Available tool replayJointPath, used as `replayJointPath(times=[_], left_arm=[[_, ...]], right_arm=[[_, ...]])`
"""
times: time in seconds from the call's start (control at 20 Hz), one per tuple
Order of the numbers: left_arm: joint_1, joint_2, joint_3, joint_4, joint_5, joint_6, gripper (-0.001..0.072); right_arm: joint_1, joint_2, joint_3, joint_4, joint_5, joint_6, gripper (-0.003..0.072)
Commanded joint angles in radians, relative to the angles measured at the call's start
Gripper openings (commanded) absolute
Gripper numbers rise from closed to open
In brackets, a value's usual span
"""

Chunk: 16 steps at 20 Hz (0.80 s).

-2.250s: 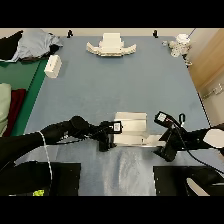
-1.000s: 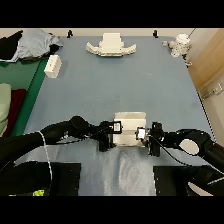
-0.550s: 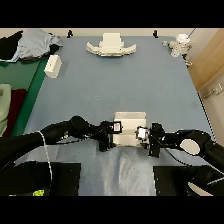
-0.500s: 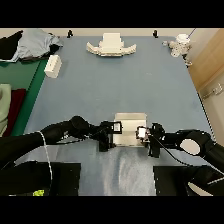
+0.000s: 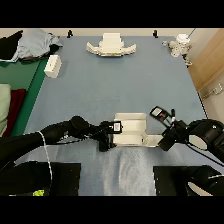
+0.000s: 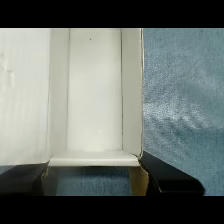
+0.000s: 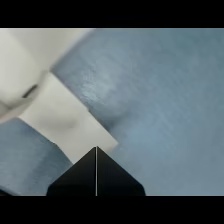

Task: Fold the box.

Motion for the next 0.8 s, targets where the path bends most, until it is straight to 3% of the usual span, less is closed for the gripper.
replayJointPath(times=[0.0,0.15,0.35,0.55,0.75], left_arm=[[0.001,0.001,0.001,0.001,0.000,0.000,0.0477],[0.001,0.001,0.001,0.001,0.000,0.000,0.0477],[0.001,0.001,0.001,0.001,0.000,0.000,0.0477],[0.001,0.001,0.001,0.001,0.000,0.000,0.0477],[0.001,0.001,0.001,0.001,0.000,0.000,0.0477]], right_arm=[[-0.122,-0.011,0.027,-0.149,0.172,0.435,0.0005],[-0.333,-0.082,0.010,0.044,0.142,0.489,0.0005],[-0.471,-0.204,0.005,0.441,0.008,0.274,0.0005],[-0.471,-0.273,0.006,0.494,-0.001,0.206,0.0004],[-0.471,-0.213,0.006,0.562,0.023,0.166,0.0004]])
